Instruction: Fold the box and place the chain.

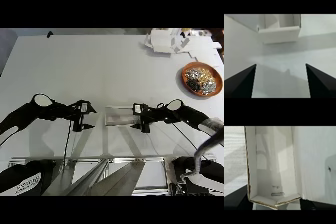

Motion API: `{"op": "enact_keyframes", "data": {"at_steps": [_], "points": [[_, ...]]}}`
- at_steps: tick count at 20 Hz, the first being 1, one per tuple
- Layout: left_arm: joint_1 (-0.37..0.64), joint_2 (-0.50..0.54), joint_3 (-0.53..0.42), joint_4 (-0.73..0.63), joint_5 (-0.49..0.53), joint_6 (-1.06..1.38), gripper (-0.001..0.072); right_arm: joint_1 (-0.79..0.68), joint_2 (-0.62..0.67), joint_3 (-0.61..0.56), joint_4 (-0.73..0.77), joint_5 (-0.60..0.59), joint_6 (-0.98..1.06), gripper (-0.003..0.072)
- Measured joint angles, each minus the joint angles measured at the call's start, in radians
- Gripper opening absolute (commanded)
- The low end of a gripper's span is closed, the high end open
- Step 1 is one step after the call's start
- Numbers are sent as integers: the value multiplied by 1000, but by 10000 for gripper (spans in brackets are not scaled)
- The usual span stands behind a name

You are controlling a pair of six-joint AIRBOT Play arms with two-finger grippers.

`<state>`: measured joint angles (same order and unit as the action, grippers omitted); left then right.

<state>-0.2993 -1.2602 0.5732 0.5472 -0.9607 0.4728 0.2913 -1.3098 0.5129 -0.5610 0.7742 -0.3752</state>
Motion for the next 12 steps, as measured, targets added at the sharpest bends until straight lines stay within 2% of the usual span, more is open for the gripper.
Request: {"op": "enact_keyframes", "data": {"at_steps": [5, 12], "points": [[-50, -100, -10, -139, 43, 193, 701, 0, 0, 0, 0, 0, 0, 318], [-85, -146, -10, -226, 85, 242, 701, 0, 0, 0, 0, 0, 0, 318]]}}
